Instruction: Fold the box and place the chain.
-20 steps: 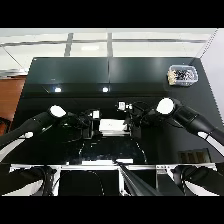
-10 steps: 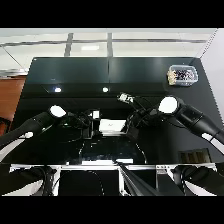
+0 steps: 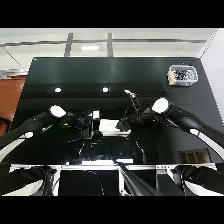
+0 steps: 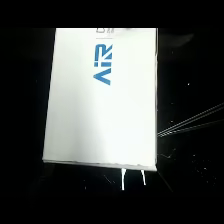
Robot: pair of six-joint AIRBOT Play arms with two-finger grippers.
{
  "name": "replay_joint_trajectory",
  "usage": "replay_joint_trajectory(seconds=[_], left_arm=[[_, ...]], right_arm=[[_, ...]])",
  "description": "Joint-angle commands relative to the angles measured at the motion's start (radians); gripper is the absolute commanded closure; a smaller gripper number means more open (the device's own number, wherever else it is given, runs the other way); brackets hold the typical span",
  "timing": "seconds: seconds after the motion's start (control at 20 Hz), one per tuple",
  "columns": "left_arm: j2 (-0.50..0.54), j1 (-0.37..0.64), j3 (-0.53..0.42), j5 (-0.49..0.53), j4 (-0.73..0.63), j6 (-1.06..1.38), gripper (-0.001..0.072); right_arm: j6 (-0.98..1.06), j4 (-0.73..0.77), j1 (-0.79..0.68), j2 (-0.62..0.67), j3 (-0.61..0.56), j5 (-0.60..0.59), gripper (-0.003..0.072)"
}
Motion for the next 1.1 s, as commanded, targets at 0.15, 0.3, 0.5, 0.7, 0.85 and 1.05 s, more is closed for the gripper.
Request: replay_joint_trajectory(seconds=[0.15, 0.3, 0.5, 0.7, 0.85, 1.05], left_arm=[[-0.001, 0.000, 0.000, 0.000, 0.000, 0.000, 0.0415], [0.000, 0.000, 0.000, -0.002, 0.000, -0.024, 0.0415], [0.021, 0.006, 0.017, -0.011, 0.020, -0.120, 0.0329], [0.114, 0.008, 0.039, -0.013, 0.090, -0.177, -0.0011], [0.190, -0.001, 0.044, -0.035, 0.091, -0.220, -0.0008], [0.145, -0.098, 0.106, 0.025, -0.003, -0.218, -0.0008]], right_arm=[[0.024, -0.006, 0.000, -0.052, -0.001, -0.011, 0.0670], [0.007, -0.027, -0.022, -0.028, 0.010, 0.052, 0.0669], [0.024, -0.082, -0.162, 0.097, 0.018, 0.203, 0.0670], [0.034, -0.212, -0.359, 0.265, 0.018, 0.320, 0.0670], [0.085, -0.320, -0.467, 0.315, 0.014, 0.393, 0.0670], [0.111, -0.332, -0.498, 0.316, -0.003, 0.331, 0.0670]])
